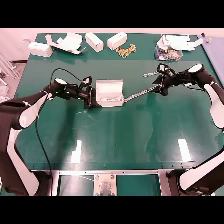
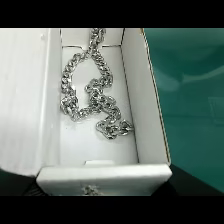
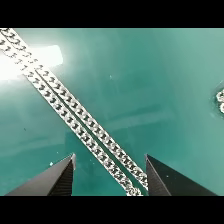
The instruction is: Fold the box and place the chain.
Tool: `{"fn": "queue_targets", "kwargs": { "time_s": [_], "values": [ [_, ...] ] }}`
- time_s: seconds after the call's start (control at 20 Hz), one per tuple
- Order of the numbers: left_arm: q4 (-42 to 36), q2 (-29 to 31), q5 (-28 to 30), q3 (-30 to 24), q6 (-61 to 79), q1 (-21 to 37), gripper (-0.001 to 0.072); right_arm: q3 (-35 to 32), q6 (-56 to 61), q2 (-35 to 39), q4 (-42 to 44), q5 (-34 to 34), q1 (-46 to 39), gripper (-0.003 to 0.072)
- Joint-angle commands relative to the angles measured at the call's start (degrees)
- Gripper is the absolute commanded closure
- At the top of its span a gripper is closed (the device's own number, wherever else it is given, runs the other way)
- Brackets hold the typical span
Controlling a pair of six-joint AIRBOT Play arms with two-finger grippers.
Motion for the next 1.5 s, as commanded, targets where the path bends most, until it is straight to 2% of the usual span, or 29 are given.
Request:
{"fn": "queue_targets", "kwargs": {
  "time_s": [0.0, 0.45, 0.6, 0.7, 0.9, 1.0, 1.05, 1.2, 1.45],
  "values": [
    [0.0, 0.04, 0.0, 0.04, 0.0, 0.04, 0.0131, 3.28, -1.84, -2.54, -0.04, 4.13, 0.2, 0.0172],
    [0.0, 0.04, 0.02, 0.04, 0.0, 0.04, 0.0131, 5.01, -5.88, -5.7, 0.0, 4.72, 0.2, 0.0176],
    [0.0, 0.04, 0.0, 0.04, 0.0, 0.04, 0.0131, 6.16, -5.84, -7.32, 0.0, 5.01, 0.46, 0.02],
    [0.0, 0.04, 0.02, 0.04, 0.0, 0.04, 0.013, 6.56, -5.79, -7.89, -0.02, 5.57, 0.61, 0.0262],
    [0.0, 0.04, 0.02, 0.04, 0.0, 0.04, 0.0131, 6.49, -5.42, -7.89, -0.46, 5.99, 0.63, 0.0545],
    [0.0, 0.04, 0.02, 0.04, 0.0, 0.04, 0.0131, 6.49, -2.84, -7.89, -2.8, 6.62, 0.76, 0.0648],
    [0.0, 0.04, 0.02, 0.04, 0.0, 0.04, 0.0131, 6.49, -2.19, -7.89, -4.2, 7.08, 0.81, 0.0677],
    [0.0, 0.04, 0.0, 0.04, 0.0, 0.04, 0.0131, 6.51, 1.75, -7.34, -2.47, 8.59, 0.85, 0.0679],
    [0.0, 0.04, 0.0, 0.04, 0.0, 0.04, 0.013, 6.56, 2.19, -3.98, 8.44, 10.71, 1.01, 0.068]
  ]
}}
